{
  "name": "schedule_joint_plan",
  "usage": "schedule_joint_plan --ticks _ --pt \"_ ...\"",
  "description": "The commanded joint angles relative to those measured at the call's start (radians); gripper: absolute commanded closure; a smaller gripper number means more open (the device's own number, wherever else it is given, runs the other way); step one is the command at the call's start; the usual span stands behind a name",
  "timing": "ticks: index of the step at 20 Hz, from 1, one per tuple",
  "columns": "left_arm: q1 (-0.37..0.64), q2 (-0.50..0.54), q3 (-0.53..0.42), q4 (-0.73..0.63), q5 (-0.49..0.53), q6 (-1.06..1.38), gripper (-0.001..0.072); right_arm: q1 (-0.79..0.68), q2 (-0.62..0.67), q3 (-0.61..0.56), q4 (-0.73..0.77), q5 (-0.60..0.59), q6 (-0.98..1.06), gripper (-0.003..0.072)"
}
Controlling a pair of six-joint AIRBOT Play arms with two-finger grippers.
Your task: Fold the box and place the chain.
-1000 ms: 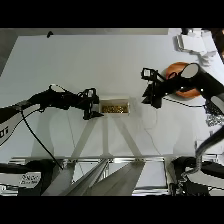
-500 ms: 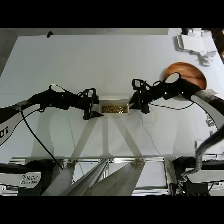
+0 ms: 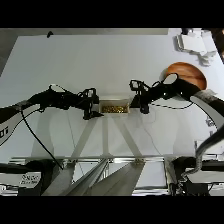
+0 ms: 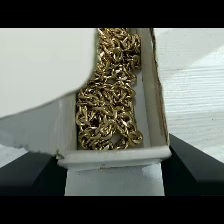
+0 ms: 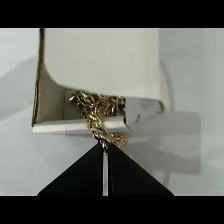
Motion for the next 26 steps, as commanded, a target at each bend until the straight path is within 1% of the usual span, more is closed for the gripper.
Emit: schedule_joint_plan --ticks 1,4,6,8,12,15,18,19,21,22,26 --pt "0.000 0.001 0.001 0.002 0.000 0.000 0.0394 0.000 0.079 0.000 -0.052 -0.019 0.119 0.0678" --pt "0.000 0.001 0.001 0.002 0.000 0.000 0.0394 0.002 0.162 0.001 -0.042 -0.011 0.180 0.0678" --pt "0.000 0.001 0.001 0.002 0.000 0.000 0.0394 0.017 0.200 0.006 0.005 -0.009 0.227 0.0678" --pt "0.000 0.001 0.001 0.002 0.000 0.000 0.0394 0.058 0.203 0.036 0.055 -0.004 0.240 0.0677" --pt "0.000 0.001 0.001 0.002 0.000 0.000 0.0394 0.153 0.196 0.123 0.064 -0.035 0.268 0.0677" --pt "0.000 0.001 0.001 0.003 0.000 0.000 0.0394 0.170 0.166 0.167 0.061 -0.025 0.394 0.0676" --pt "0.000 0.001 0.001 0.002 0.000 0.000 0.0394 0.170 0.163 0.168 0.016 0.010 0.424 0.0674" --pt "0.000 0.001 0.001 0.002 0.000 0.000 0.0394 0.170 0.163 0.168 0.008 0.039 0.424 0.0639" --pt "0.000 0.001 0.001 0.002 0.000 0.000 0.0394 0.170 0.163 0.168 0.009 0.082 0.423 0.0396" --pt "0.000 0.001 0.001 0.002 0.000 0.000 0.0394 0.170 0.163 0.169 0.013 0.100 0.423 0.0361" --pt "0.000 0.001 0.001 0.003 0.000 0.000 0.0394 0.170 0.163 0.194 0.028 0.214 0.431 0.0375"
